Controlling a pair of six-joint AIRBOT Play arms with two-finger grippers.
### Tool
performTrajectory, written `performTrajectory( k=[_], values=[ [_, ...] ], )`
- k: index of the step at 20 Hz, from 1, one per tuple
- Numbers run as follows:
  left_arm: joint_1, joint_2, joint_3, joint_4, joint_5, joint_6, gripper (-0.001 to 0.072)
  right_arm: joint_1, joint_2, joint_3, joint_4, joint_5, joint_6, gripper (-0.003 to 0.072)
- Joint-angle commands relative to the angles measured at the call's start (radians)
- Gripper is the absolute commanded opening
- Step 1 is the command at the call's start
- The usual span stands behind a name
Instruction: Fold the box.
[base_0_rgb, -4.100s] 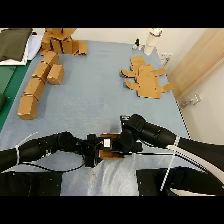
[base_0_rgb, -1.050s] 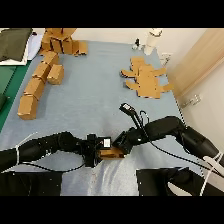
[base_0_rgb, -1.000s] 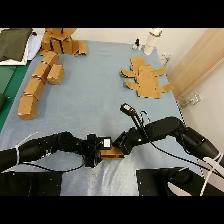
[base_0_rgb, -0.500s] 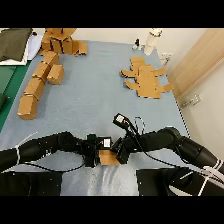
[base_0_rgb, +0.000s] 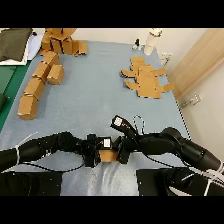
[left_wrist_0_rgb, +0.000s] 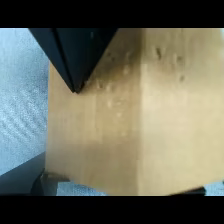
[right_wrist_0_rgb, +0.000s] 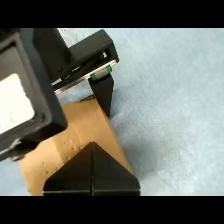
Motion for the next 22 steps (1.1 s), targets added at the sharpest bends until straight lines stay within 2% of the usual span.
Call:
performTrajectory(
  k=[1, 4, 5, 7, 8, 14, 15, 18, 22],
  values=[
    [0.0, 0.0, 0.001, 0.0, 0.0, 0.0, 0.0523, 0.057, 0.077, 0.0, -0.095, 0.011, 0.001, 0.0002],
    [0.0, 0.0, 0.001, 0.0, 0.0, 0.0, 0.0523, 0.14, 0.127, -0.001, -0.192, 0.016, 0.004, 0.0003],
    [0.0, 0.0, 0.001, 0.0, 0.0, 0.0, 0.0524, 0.156, 0.128, -0.001, -0.209, 0.012, 0.004, 0.0078],
    [0.0, 0.0, 0.001, 0.0, 0.0, 0.0, 0.0524, 0.167, 0.125, 0.0, -0.212, -0.002, 0.004, 0.0422],
    [0.0, 0.0, 0.001, 0.0, 0.0, 0.0, 0.0524, 0.167, 0.125, 0.0, -0.213, -0.011, 0.003, 0.0481],
    [0.0, 0.0, 0.001, 0.0, 0.0, 0.0, 0.0524, 0.168, 0.116, -0.001, -0.217, -0.071, -0.08, 0.0489],
    [0.0, 0.0, 0.001, 0.0, 0.0, 0.0, 0.0524, 0.168, 0.11, -0.001, -0.217, -0.069, -0.143, 0.0541],
    [0.0, 0.0, 0.001, 0.0, 0.001, 0.0, 0.0524, 0.169, 0.082, -0.001, -0.216, -0.07, -0.289, 0.0548],
    [0.0, 0.0, 0.001, 0.0, 0.0, 0.0, 0.0524, 0.238, 0.063, -0.001, -0.284, -0.024, -0.298, 0.0547]
  ],
)
